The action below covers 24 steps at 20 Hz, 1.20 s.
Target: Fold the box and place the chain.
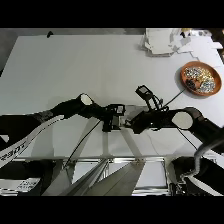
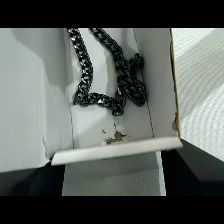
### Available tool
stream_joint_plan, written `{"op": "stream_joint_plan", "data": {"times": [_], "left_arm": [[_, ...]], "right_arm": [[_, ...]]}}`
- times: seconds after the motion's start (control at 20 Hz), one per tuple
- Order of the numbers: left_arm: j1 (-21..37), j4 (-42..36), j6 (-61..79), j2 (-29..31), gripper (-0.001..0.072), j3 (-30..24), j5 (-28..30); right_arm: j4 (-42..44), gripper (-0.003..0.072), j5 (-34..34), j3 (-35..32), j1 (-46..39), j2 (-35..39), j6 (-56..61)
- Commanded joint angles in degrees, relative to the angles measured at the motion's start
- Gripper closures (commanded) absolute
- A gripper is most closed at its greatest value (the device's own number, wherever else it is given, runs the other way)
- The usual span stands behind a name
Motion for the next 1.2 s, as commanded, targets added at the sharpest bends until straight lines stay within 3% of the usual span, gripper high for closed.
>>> {"op": "stream_joint_plan", "data": {"times": [0.0,0.15,0.3,0.5,0.55,0.65,0.85,1.15], "left_arm": [[0.0,0.0,0.0,0.0,0.0622,0.0,0.0],[0.0,0.0,0.0,0.0,0.0622,0.0,0.0],[0.0,0.0,0.0,0.0,0.0622,0.0,0.0],[0.0,0.0,0.0,0.0,0.0622,0.0,0.0],[0.0,0.0,0.0,0.0,0.0622,0.0,0.0],[0.0,0.0,0.0,0.0,0.0622,0.0,0.0],[0.0,0.0,0.0,0.0,0.0622,0.0,0.0],[0.0,0.0,0.0,0.0,0.0622,0.0,0.0]], "right_arm": [[-6.8,0.0507,4.8,5.7,0.2,5.7,0.3],[-20.0,0.051,5.6,14.3,-4.2,11.7,4.2],[-23.2,0.0532,3.5,17.1,-14.9,11.8,6.5],[-22.7,0.0524,8.0,17.1,-25.2,2.8,7.7],[-22.8,0.0492,8.7,17.1,-26.6,-0.6,7.4],[-22.9,0.0349,8.9,17.1,-28.4,-7.1,7.4],[-22.9,0.0347,9.1,17.1,-28.7,-17.1,6.3],[-24.3,0.0373,9.6,17.1,-28.7,-25.1,6.4]]}}
